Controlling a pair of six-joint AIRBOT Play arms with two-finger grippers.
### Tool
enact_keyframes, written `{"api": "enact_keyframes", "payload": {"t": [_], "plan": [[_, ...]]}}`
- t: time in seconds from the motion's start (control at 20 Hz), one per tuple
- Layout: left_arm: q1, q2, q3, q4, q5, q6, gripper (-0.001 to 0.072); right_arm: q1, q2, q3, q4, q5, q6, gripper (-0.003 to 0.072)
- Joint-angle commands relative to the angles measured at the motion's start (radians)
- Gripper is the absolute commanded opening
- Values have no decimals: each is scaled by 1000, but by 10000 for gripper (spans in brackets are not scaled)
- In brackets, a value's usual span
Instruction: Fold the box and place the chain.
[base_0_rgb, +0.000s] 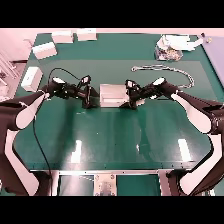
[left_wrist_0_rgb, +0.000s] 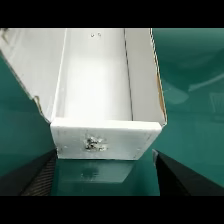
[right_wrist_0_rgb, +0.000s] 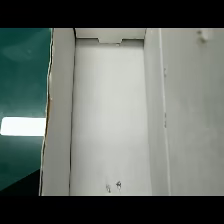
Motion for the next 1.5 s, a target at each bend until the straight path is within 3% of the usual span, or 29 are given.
{"api": "enact_keyframes", "payload": {"t": [0.0,1.45], "plan": [[-18,-3,0,-3,28,3,720,1,1,0,3,-2,-1,558],[-47,-5,-1,-25,76,-29,720,1,1,0,3,-2,-1,558]]}}
